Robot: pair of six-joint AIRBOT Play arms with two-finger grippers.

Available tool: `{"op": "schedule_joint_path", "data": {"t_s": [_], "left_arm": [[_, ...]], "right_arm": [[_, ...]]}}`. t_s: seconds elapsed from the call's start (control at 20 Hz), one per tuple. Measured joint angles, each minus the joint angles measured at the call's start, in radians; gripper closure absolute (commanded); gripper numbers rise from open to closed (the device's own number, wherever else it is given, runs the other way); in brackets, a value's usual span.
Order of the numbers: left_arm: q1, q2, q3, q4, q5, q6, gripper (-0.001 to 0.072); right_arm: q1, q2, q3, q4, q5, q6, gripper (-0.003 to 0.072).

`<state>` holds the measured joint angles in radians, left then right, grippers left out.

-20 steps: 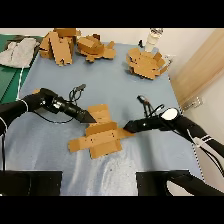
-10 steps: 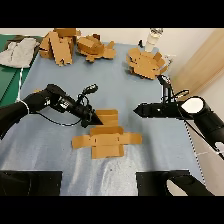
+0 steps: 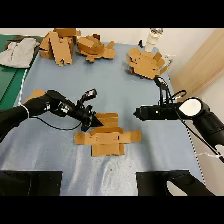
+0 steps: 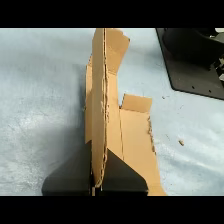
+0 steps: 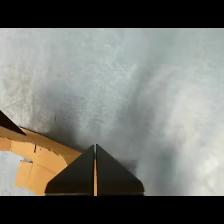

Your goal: Fold the box.

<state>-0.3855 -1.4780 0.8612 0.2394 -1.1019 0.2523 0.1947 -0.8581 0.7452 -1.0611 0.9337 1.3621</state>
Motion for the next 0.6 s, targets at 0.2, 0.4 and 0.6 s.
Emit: {"op": "schedule_joint_path", "data": {"t_s": [0.2,0.4,0.6], "left_arm": [[-0.025,0.0,-0.021,0.008,0.015,0.013,0.0698],[-0.052,0.001,-0.027,0.029,0.026,-0.002,0.0698],[-0.059,0.001,-0.029,0.042,0.048,-0.026,0.0698]], "right_arm": [[0.076,-0.013,-0.004,-0.033,-0.084,0.018,0.0664],[0.129,-0.027,-0.005,-0.067,-0.117,0.025,0.0665],[0.19,-0.022,-0.005,-0.127,-0.131,0.036,0.0665]]}}
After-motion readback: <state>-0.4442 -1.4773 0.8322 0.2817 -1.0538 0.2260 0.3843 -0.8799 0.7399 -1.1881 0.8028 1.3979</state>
